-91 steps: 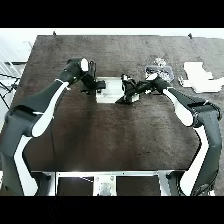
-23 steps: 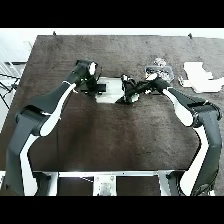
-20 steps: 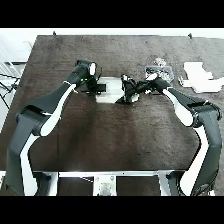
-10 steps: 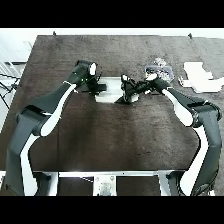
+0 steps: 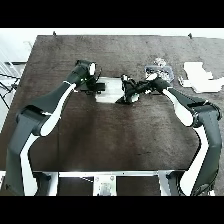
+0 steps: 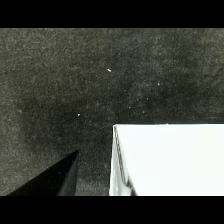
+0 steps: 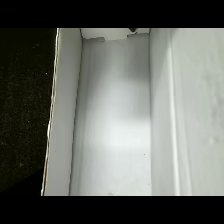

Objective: Fold the box and place the chain.

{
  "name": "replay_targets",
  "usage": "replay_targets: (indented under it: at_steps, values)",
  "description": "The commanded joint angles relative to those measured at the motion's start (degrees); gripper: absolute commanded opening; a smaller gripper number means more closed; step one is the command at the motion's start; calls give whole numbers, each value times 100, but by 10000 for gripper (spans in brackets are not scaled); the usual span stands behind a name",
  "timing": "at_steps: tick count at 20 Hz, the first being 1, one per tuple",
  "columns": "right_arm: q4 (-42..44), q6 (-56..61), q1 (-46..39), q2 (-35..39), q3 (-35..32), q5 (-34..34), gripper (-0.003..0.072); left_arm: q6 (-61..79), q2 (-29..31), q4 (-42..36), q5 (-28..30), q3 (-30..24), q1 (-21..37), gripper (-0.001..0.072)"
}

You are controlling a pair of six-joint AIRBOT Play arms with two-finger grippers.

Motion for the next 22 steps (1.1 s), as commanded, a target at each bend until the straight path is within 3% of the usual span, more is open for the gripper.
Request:
replay_targets:
  at_steps: [1, 7, 9, 15, 22]
  values:
    - [13, 11, 4, 0, -2, -11, 505, 149, 7, -149, -74, 7, -7, 352]
    - [13, 13, 4, 0, -2, -9, 505, 457, 68, -184, -444, 175, -7, 373]
    - [13, 13, 7, 0, -2, -11, 505, 610, 103, -216, -579, 232, -7, 535]
    - [13, 11, 7, 0, -2, -11, 505, 1014, 428, -219, -992, 238, -7, 542]
    - [13, 13, 7, 0, -2, -11, 505, 2769, 1307, -142, -1182, 260, 284, 541]
